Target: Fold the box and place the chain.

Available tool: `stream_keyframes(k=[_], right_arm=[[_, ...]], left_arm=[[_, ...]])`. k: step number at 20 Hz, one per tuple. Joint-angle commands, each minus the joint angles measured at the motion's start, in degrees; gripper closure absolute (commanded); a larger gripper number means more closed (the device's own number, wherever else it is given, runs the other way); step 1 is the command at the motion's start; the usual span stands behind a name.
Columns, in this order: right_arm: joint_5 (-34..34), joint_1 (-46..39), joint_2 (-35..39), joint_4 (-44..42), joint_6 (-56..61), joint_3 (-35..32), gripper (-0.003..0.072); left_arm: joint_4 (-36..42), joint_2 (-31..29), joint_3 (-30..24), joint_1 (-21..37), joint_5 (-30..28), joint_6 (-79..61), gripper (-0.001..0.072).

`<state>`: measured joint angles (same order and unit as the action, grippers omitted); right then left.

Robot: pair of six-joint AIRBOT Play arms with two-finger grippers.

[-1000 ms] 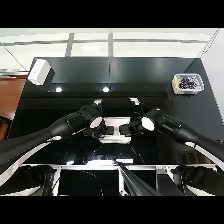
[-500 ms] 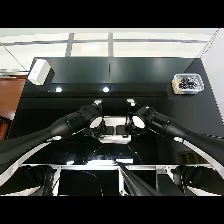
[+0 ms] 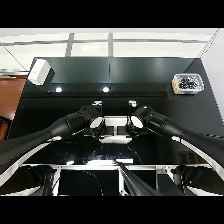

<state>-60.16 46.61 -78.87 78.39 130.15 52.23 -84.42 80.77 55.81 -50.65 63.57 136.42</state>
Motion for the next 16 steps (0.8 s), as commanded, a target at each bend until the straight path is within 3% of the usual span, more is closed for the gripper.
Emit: stream_keyframes(k=[1, 2, 3, 4, 5, 6, 7, 10, 11, 12, 13, 16], right_arm=[[-0.04, 0.04, -0.02, -0.13, 0.35, 0.07, 0.0674], [-0.02, 0.04, 0.00, -0.15, 0.35, 0.07, 0.0646], [0.02, 0.04, 0.00, -0.17, 0.37, 0.07, 0.0437], [0.00, 0.04, 0.00, -0.20, 0.35, 0.07, 0.0387], [0.02, 0.04, 0.00, -0.20, 0.35, 0.07, 0.0429], [0.09, 0.04, 0.00, -0.17, 0.37, 0.09, 0.0611], [0.55, 0.04, 0.00, -0.24, 0.35, 0.07, 0.0666], [1.36, 0.04, 0.04, -1.44, 0.28, 0.07, 0.0670], [0.70, 0.04, 0.15, -1.42, 0.31, 0.07, 0.0542], [0.09, -0.09, 0.35, -1.40, 0.28, 0.09, 0.0295], [-0.28, -0.39, 1.07, -1.14, -0.42, 0.09, 0.0244], [-0.57, -1.01, 6.99, 0.92, -3.34, 0.13, 0.0243]], left_arm=[[-0.17, 0.00, 0.00, 0.07, 0.00, -0.11, 0.0684], [-0.15, 0.00, 0.00, 0.04, 0.00, -0.11, 0.0685], [-0.15, 0.00, 0.00, 0.04, 0.00, -0.11, 0.0684], [-0.15, 0.00, 0.00, 0.07, 0.00, -0.11, 0.0684], [-0.15, 0.00, 0.00, 0.04, -0.02, -0.11, 0.0684], [-0.17, 0.00, 0.00, 0.07, -0.02, -0.11, 0.0684], [-0.15, 0.00, 0.00, 0.07, -0.04, -0.11, 0.0684], [-0.15, 0.00, 0.00, 0.07, -0.02, -0.11, 0.0684], [-0.17, 0.00, 0.00, 0.04, -0.02, -0.11, 0.0684], [-0.17, 0.00, 0.00, 0.07, -0.02, -0.11, 0.0684], [-0.15, 0.00, 0.00, 0.07, -0.04, -0.11, 0.0684], [-0.17, 0.00, 0.00, 0.07, -0.02, -0.11, 0.0684]])
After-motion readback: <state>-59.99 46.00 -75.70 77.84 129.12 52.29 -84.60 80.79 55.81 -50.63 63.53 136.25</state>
